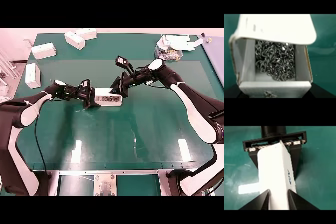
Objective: Fold the box and place the chain.
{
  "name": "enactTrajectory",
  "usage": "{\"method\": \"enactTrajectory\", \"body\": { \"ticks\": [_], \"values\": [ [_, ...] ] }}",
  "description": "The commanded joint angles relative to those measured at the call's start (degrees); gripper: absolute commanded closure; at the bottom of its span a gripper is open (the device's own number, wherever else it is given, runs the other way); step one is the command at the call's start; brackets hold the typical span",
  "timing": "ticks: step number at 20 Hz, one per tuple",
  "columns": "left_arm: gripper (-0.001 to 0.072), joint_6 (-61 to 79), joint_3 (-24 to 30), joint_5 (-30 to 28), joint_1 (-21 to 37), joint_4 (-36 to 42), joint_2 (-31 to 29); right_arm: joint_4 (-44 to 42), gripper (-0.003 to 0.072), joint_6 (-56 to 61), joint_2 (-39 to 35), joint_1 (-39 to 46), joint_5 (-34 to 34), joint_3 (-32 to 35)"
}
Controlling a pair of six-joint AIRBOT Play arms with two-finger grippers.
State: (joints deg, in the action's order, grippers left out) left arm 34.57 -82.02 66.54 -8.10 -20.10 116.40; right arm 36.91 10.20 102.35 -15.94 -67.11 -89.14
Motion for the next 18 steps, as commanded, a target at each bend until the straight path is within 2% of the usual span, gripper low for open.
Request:
{"method": "enactTrajectory", "body": {
  "ticks": [1,7,9,14,18],
  "values": [
    [0.0215,0.02,-0.04,-0.02,0.04,-0.02,-0.04,0.07,0.0395,0.07,0.04,-0.02,-0.52,-0.04],
    [0.0215,0.02,-0.07,-0.02,0.04,0.00,-0.04,-0.04,0.0398,0.11,0.04,-0.02,-6.05,-0.02],
    [0.0215,0.02,-0.04,0.00,0.04,-0.02,-0.02,-0.02,0.0431,0.26,0.04,-0.02,-6.01,0.13],
    [0.0215,0.02,-0.07,0.00,0.04,-0.02,-0.04,0.20,0.0431,0.26,0.11,-0.04,-5.95,0.17],
    [0.0215,0.02,-0.04,0.00,0.04,-0.02,-0.04,0.20,0.0433,0.22,0.17,-0.04,-2.73,0.17]
  ]
}}
